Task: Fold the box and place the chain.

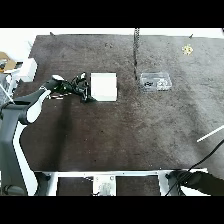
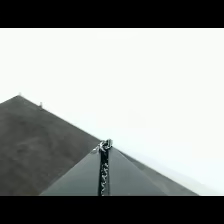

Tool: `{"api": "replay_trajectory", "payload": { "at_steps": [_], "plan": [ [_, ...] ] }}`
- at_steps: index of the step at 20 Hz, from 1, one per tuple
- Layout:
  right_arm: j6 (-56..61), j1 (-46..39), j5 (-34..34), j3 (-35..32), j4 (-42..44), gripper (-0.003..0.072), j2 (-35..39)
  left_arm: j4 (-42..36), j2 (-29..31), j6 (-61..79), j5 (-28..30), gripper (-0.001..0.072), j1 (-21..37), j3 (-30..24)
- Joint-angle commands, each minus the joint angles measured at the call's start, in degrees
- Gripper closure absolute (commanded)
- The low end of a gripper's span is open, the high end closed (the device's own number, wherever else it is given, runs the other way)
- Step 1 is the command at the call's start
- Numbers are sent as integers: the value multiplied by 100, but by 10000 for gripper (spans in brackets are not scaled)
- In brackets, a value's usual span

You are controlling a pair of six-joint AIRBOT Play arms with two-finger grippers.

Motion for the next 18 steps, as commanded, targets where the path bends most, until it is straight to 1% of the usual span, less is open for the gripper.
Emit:
{"api": "replay_trajectory", "payload": {
  "at_steps": [1,3,5,7,9,11,12,14,15,16,17,18],
  "plan": [
    [0,225,-234,-398,208,685,15,0,2,0,2,256,0,0],
    [0,225,-343,-745,632,684,13,0,2,0,2,256,0,0],
    [-2,225,-732,-1331,1123,684,13,0,2,2,2,256,0,0],
    [0,225,-1257,-2070,1556,684,11,0,2,0,2,256,0,0],
    [-2,227,-2142,-2916,2203,684,-116,0,2,0,2,256,0,0],
    [-2,264,-2979,-3543,2730,685,-595,0,2,2,2,256,0,0],
    [-2,315,-3161,-3681,2922,685,-946,0,2,2,2,256,0,0],
    [-2,461,-3222,-3687,3069,684,-1696,0,2,0,2,256,0,0],
    [-2,533,-3215,-3687,3071,683,-1919,0,2,0,2,256,0,0],
    [-2,570,-3195,-3687,3069,576,-2024,0,2,0,2,256,0,0],
    [-4,564,-3143,-3687,3067,450,-2013,0,2,0,2,256,0,0],
    [-9,522,-3086,-3687,3025,453,-1899,0,2,0,2,256,0,0]
  ]
}}
